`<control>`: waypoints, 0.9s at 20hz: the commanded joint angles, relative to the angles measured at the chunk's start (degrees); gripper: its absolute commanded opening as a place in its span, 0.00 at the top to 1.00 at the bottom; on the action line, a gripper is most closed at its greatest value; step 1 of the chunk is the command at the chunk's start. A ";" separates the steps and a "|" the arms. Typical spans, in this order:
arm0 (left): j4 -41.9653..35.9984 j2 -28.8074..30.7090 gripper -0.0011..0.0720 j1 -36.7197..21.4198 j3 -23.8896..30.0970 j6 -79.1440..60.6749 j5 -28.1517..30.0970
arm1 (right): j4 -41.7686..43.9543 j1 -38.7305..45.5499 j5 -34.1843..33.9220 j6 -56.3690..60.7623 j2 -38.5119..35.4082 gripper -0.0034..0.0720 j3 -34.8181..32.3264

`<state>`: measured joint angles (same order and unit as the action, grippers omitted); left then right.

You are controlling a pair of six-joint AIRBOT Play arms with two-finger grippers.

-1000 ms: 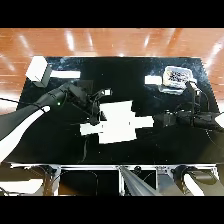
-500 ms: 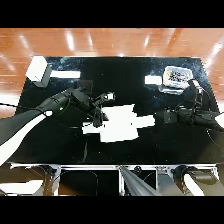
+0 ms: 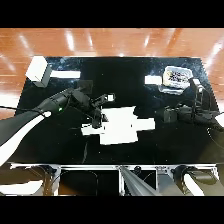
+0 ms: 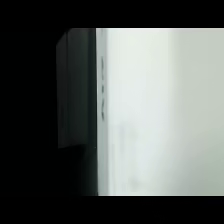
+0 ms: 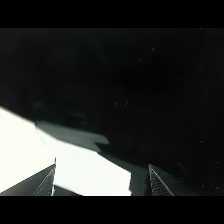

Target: Fold the box and place the chain.

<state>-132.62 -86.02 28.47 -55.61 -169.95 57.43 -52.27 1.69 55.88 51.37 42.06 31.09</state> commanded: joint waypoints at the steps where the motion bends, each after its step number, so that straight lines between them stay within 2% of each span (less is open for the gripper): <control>1: 4.72 3.13 0.96 0.61 0.09 -2.10 -0.72 | -0.87 -0.02 7.45 -14.64 0.04 0.00 -1.11; 5: 5.84 3.93 0.96 0.94 4.13 -2.10 -1.31 | -0.44 -1.42 8.35 -22.58 0.07 0.00 -4.24; 8: 5.77 6.01 0.96 2.08 7.69 -2.08 -6.49 | -0.44 -7.08 7.32 -27.36 0.07 0.00 -6.23; 10: 4.61 6.34 0.96 1.81 8.72 -2.01 -7.76 | -1.92 -12.13 4.66 -31.47 0.07 0.01 -7.74; 16: 3.52 6.36 0.96 1.81 9.22 1.38 -8.39 | -2.34 -27.65 -4.74 -31.50 0.09 0.01 -10.95; 18: 3.52 6.36 0.96 1.81 9.22 1.44 -8.46 | -2.32 -30.32 -10.23 -31.50 0.55 0.01 -11.80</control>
